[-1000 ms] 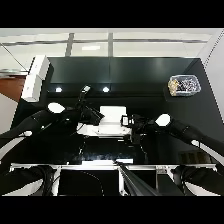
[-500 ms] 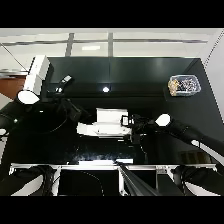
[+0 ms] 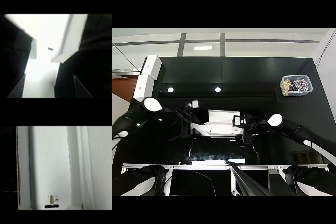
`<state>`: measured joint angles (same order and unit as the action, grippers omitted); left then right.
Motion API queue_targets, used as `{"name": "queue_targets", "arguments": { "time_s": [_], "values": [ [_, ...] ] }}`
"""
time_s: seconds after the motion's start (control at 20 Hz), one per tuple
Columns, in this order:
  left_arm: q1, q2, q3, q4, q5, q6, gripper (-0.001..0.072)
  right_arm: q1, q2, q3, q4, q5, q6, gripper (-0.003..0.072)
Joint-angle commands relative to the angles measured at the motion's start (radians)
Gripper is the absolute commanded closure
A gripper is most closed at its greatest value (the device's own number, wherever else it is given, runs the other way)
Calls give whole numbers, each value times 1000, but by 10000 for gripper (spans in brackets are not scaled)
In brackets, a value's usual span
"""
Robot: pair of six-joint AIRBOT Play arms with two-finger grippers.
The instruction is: Fold the box and place the chain.
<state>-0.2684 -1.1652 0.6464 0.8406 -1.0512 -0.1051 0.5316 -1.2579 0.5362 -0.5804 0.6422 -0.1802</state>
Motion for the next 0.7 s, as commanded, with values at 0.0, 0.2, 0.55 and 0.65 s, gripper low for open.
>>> {"name": "queue_targets", "arguments": {
  "time_s": [0.0, 0.2, 0.55, 0.65],
  "values": [
    [-98, -38, -13, -8, 172, 152, 0, 1, 0, -1, 0, 0, 0, 157],
    [-148, -64, -13, -11, 187, 166, 7, 1, 0, -1, 0, 0, 0, 157],
    [-167, -75, -12, -31, 218, 165, 436, 1, 0, -1, 0, 0, 0, 157],
    [-167, -75, -12, -73, 216, 165, 436, 1, 0, -1, 0, 0, 0, 157]
  ]
}}
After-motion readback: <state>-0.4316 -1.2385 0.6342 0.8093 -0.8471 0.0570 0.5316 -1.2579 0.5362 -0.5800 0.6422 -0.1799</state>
